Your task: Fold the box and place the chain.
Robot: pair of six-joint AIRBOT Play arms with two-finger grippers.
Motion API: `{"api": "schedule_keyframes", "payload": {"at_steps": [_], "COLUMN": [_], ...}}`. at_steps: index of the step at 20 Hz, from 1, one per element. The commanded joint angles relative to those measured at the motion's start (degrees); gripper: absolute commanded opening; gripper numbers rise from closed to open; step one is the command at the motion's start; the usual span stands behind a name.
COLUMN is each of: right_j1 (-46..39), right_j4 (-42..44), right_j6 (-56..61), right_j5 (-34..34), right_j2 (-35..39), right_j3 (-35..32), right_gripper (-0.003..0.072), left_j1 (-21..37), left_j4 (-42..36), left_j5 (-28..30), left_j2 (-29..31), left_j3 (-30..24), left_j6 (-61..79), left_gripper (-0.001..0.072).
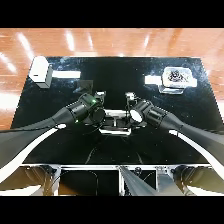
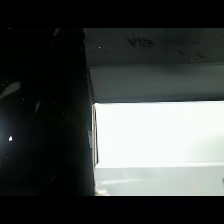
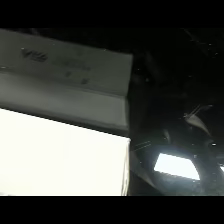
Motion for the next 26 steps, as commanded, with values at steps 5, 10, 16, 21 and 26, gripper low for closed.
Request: {"api": "schedule_keyframes", "payload": {"at_steps": [5, 10, 16, 21, 26], "right_j1": [0.48, 0.48, 0.50, 0.48, 0.48], "right_j4": [-2.23, -2.19, -1.53, -0.79, -0.55], "right_j6": [1.51, 1.51, -0.17, -0.92, -0.90], "right_j5": [0.04, 0.26, 0.02, -0.13, 2.69], "right_j2": [-0.79, -1.51, -1.84, -1.79, -1.38], "right_j3": [0.22, 0.22, 0.24, 0.70, 1.66], "right_gripper": [0.0246, 0.0246, 0.0036, 0.0035, 0.0418], "left_j1": [0.02, 0.02, 0.02, 0.02, 0.02], "left_j4": [-0.02, -0.02, -0.02, -0.02, -0.02], "left_j5": [-0.11, -0.11, -0.11, -0.09, -0.09], "left_j2": [0.04, 0.04, 0.04, 0.04, 0.04], "left_j3": [-0.02, -0.02, -0.02, -0.02, -0.02], "left_j6": [0.02, 0.02, 0.02, 0.02, 0.02], "left_gripper": [0.0023, 0.0023, 0.0023, 0.0023, 0.0023]}}
